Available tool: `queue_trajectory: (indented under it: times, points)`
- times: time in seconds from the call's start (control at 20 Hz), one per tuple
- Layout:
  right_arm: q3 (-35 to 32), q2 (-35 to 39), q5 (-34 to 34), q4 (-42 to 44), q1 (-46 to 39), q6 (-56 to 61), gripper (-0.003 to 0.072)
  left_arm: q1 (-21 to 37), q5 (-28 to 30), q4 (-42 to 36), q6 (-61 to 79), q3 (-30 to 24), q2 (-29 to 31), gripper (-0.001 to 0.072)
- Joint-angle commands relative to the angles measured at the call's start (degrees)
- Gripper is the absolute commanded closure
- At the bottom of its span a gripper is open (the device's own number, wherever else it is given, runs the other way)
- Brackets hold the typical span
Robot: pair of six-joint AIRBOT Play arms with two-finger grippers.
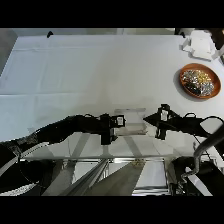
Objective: Fold the box and place the chain.
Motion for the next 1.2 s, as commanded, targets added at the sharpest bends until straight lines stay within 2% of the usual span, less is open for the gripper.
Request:
queue_trajectory:
  times: [0.0, 0.25, 0.5, 0.65, 0.8, 0.9, 1.0, 1.15]
  points:
    - [0.0, -6.8, -5.0, 4.5, 0.0, -0.6, 0.0668, 0.1, 0.0, 0.0, 0.0, 0.0, 0.1, 0.0396]
    - [0.0, -18.5, -6.7, 4.3, 0.0, -0.6, 0.0668, 0.1, 0.0, 0.0, 0.0, 0.0, 0.1, 0.0396]
    - [0.1, -18.9, -6.1, 4.0, 0.0, -0.4, 0.0668, 0.1, 0.0, 0.0, 0.0, 0.0, 0.1, 0.0396]
    - [0.1, -14.8, -5.8, 4.1, 0.0, -0.3, 0.0668, 0.1, 0.0, 0.0, 0.0, 0.0, 0.1, 0.0396]
    - [0.1, -6.6, -5.4, 3.4, 0.0, 0.3, 0.0668, 0.1, 0.0, 0.0, 0.0, 0.0, 0.1, 0.0396]
    - [0.1, -1.3, -2.5, 0.1, 0.0, 4.3, 0.0668, 0.1, 0.0, 0.0, 0.0, 0.0, 0.1, 0.0396]
    - [0.1, 2.3, 3.3, -7.7, 0.0, 6.0, 0.0668, 0.1, 0.0, 0.0, 0.0, 0.0, 0.1, 0.0396]
    - [0.1, 3.6, 14.1, -24.5, 0.0, 6.1, 0.0668, 0.1, 0.0, 0.0, 0.0, 0.0, 0.1, 0.0396]
